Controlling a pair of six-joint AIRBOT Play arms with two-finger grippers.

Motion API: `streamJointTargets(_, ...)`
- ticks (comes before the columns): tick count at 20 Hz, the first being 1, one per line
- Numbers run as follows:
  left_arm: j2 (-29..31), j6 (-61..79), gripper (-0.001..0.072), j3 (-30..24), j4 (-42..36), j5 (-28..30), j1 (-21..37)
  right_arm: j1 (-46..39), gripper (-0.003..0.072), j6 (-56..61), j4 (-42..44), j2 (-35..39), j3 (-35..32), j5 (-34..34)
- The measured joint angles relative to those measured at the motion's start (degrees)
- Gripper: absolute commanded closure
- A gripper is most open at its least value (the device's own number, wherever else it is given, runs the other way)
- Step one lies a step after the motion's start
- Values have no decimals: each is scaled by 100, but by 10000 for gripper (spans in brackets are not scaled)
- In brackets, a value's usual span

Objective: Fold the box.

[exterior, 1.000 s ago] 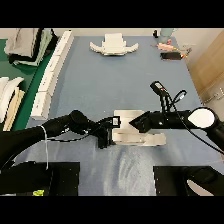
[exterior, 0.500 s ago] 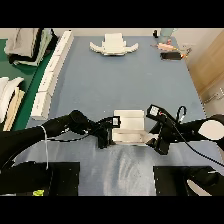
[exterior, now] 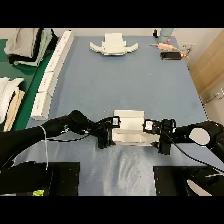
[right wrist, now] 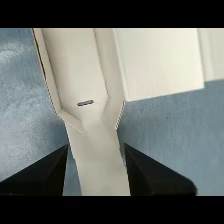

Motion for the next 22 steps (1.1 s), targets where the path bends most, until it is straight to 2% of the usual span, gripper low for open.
streamJointTargets(3,0,0,244,0,-2,4,-2,0,141,-350,105,-168,-57,-317)
streamJointTargets(6,0,0,244,0,-2,0,-2,0,272,-717,302,-350,-76,-586)
streamJointTargets(7,0,0,244,0,-2,0,-2,-2,286,-822,378,-391,-79,-643)
streamJointTargets(9,0,0,244,0,-2,0,-2,0,411,-1003,579,-450,-87,-695)
streamJointTargets(18,0,2,244,0,7,0,0,20,423,-1714,1436,-588,-87,-874)
streamJointTargets(19,0,2,244,0,7,0,0,44,417,-1759,1506,-636,-87,-907)
streamJointTargets(20,0,4,244,0,7,0,0,79,337,-1801,1578,-693,-87,-944)
streamJointTargets(21,0,4,244,0,4,2,0,107,188,-1834,1628,-743,-87,-981)
streamJointTargets(22,0,4,244,0,4,4,0,129,81,-1851,1674,-785,-85,-997)
